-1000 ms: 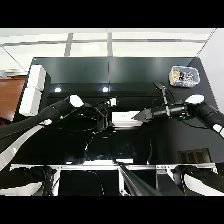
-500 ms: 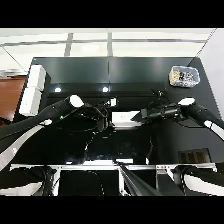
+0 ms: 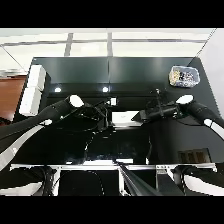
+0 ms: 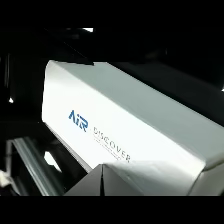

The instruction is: Fold the box and place the chain.

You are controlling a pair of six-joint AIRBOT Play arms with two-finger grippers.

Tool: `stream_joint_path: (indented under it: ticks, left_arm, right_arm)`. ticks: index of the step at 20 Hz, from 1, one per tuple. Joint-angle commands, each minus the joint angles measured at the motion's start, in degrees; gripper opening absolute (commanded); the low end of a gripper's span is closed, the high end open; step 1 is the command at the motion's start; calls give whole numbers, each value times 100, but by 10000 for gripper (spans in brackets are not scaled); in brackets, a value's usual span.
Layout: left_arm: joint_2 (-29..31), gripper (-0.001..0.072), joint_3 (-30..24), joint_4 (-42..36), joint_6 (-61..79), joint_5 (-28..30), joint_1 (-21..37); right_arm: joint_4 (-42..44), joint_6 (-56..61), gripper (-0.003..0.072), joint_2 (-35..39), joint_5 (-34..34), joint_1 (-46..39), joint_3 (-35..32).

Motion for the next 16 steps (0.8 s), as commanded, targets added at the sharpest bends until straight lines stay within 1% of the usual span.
stream_joint_path:
  ticks: [1,3,5,8,10,11,12,14,16]
  left_arm:
    - [-2,386,4,66,26,20,4]
    - [-2,387,4,66,26,44,9]
    - [-2,387,4,63,24,42,11]
    - [-2,392,4,50,24,61,11]
    - [2,411,4,46,24,90,13]
    - [17,527,7,46,24,118,11]
    - [39,720,31,48,13,129,13]
    - [173,719,105,55,-48,96,81]
    - [426,719,144,94,-44,48,219]
  right_arm:
    - [125,-155,11,396,1019,-372,446]
    - [94,-151,11,802,1252,-767,638]
    - [-83,-144,11,1241,1364,-1233,654]
    - [-833,90,11,1663,1486,-1755,651]
    - [-1196,249,11,1735,1528,-1996,651]
    - [-1270,293,11,1735,1561,-2098,649]
    - [-1303,302,12,1735,1585,-2175,649]
    - [-1311,302,11,1735,1622,-2264,649]
    - [-1333,302,11,1735,1617,-2275,649]
